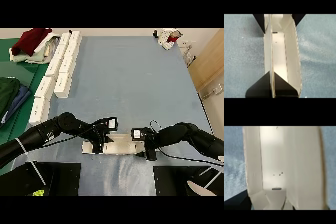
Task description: Fold the box.
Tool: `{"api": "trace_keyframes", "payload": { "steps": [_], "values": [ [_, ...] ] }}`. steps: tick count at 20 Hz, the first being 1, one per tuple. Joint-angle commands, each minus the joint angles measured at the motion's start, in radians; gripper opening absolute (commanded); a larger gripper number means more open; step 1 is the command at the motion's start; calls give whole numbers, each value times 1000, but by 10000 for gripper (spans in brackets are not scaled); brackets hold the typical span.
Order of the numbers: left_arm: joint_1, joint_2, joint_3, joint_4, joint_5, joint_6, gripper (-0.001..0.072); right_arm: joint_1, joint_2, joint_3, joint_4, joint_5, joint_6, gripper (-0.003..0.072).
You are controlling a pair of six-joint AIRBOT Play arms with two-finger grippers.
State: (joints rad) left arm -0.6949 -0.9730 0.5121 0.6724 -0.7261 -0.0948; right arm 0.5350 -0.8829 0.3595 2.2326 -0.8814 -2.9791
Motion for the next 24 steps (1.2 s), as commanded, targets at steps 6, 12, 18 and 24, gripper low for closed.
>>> {"api": "trace_keyframes", "payload": {
  "steps": [6,12,18,24],
  "values": [
    [0,0,1,0,1,0,14,1,-8,-12,19,81,-23,654],
    [0,0,1,0,1,0,14,1,-32,-16,20,91,-23,650],
    [0,0,1,0,1,0,14,1,-34,-27,19,92,-23,504],
    [0,0,1,0,1,0,14,1,-32,-22,16,92,-23,510]
  ]
}}
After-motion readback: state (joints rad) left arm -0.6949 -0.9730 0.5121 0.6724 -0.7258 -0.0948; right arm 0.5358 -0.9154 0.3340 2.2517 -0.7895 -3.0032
